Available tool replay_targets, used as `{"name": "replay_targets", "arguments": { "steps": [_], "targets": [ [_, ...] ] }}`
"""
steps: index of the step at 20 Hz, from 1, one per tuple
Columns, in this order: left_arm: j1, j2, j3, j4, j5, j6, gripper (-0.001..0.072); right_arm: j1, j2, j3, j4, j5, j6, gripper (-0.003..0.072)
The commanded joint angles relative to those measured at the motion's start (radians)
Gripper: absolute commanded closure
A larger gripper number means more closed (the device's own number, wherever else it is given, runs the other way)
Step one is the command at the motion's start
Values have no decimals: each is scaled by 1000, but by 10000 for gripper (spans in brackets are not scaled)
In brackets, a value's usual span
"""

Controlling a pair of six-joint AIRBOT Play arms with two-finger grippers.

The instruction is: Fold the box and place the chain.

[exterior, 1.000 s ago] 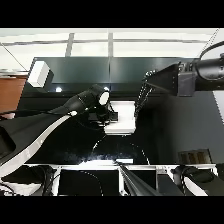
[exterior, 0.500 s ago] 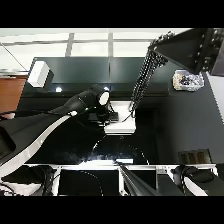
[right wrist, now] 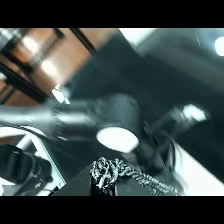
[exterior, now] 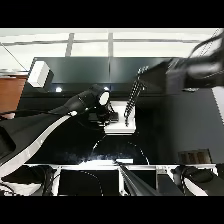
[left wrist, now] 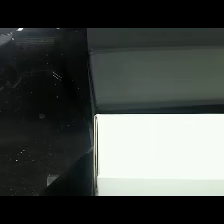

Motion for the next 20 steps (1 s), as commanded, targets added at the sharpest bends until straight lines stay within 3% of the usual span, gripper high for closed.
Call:
{"name": "replay_targets", "arguments": {
  "steps": [1,5,8,17,18,19,20],
  "targets": [
    [0,0,0,0,-2,0,681,27,-4,-180,-64,-53,11,678],
    [0,0,0,0,-1,0,681,31,-6,-386,-122,-155,21,678],
    [0,0,0,0,1,0,681,56,-39,-472,-119,-174,21,677],
    [0,0,0,1,3,0,681,109,-93,-483,-122,-214,52,668],
    [0,0,0,2,2,0,681,110,-93,-483,-122,-214,53,544],
    [0,0,0,2,2,6,681,108,-93,-483,-127,-209,52,288],
    [0,0,0,1,2,26,681,96,-93,-474,-144,-192,52,255]
  ]
}}
